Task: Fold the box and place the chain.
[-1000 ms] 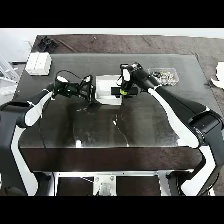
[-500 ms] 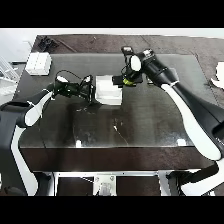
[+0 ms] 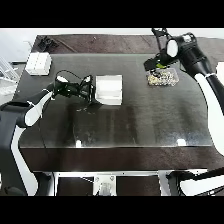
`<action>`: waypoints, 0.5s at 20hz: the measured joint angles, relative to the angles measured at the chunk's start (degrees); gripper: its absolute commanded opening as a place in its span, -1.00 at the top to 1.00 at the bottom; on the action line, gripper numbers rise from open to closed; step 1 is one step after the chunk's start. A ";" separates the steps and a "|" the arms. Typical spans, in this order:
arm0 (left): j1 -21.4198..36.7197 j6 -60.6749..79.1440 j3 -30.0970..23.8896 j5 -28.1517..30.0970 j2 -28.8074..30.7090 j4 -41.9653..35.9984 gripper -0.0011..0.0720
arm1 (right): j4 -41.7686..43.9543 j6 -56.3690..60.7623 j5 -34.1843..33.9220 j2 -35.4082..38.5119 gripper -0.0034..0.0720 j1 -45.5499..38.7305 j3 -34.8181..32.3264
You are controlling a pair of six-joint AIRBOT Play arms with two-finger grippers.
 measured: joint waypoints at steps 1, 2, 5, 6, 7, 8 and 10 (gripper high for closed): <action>0.00 0.00 0.00 0.00 0.00 0.00 -0.21 | 1.55 -4.33 -0.74 -0.57 -0.41 -1.88 -0.07; 0.00 0.00 0.00 0.00 0.00 0.00 -0.21 | 3.54 -9.22 -1.57 -1.31 -0.41 -3.85 -0.07; 0.00 0.00 0.00 0.00 0.00 0.02 -0.21 | 9.29 -20.65 -3.26 -4.11 -0.40 -8.37 -0.09; 0.00 0.00 0.00 0.00 0.00 0.00 -0.21 | 10.71 -23.74 -3.93 -5.22 -0.40 -9.66 -0.09; 0.00 0.00 0.00 0.00 0.00 0.00 -0.21 | 11.47 -26.32 -4.37 -6.29 -0.40 -10.75 -0.11; 0.00 0.00 0.00 0.00 0.00 0.00 -0.21 | 12.41 -28.83 -4.96 -7.39 -0.40 -11.82 -0.11; 0.00 0.00 0.00 0.02 0.00 0.00 -0.21 | 13.84 -32.70 -6.23 -9.49 -0.32 -13.29 0.04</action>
